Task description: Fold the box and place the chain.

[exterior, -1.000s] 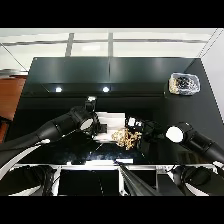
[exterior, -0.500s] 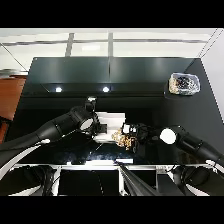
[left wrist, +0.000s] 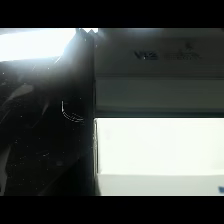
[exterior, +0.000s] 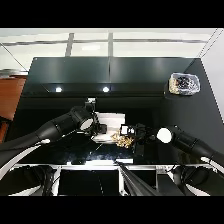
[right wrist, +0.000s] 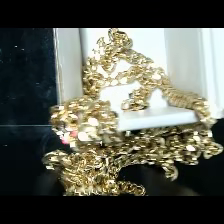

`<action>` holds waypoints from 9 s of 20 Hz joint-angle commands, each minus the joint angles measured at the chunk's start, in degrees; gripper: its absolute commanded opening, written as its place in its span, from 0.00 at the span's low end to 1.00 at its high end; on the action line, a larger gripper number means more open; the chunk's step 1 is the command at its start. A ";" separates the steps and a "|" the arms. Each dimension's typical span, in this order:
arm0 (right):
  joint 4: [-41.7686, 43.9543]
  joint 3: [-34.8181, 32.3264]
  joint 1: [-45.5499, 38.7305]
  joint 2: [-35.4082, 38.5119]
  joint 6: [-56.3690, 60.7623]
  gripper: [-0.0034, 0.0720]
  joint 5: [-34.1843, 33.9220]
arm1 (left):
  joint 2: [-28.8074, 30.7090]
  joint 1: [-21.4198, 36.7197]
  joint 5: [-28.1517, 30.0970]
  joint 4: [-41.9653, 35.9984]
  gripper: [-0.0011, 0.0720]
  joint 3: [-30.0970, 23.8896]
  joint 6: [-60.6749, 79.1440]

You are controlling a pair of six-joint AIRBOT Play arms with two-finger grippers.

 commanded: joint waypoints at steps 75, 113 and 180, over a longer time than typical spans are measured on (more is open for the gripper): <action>30.12 32.83 -17.68 21.86 30.29 0.07 22.75 | 0.00 0.04 0.15 0.04 0.05 -0.02 0.02; 4.00 18.99 -36.89 19.69 45.27 0.97 39.15 | 0.33 0.74 -0.44 -0.48 0.24 0.04 0.00; -3.23 18.80 -36.87 19.69 50.84 0.97 30.99 | 23.10 55.34 9.18 -52.74 0.95 -23.58 114.20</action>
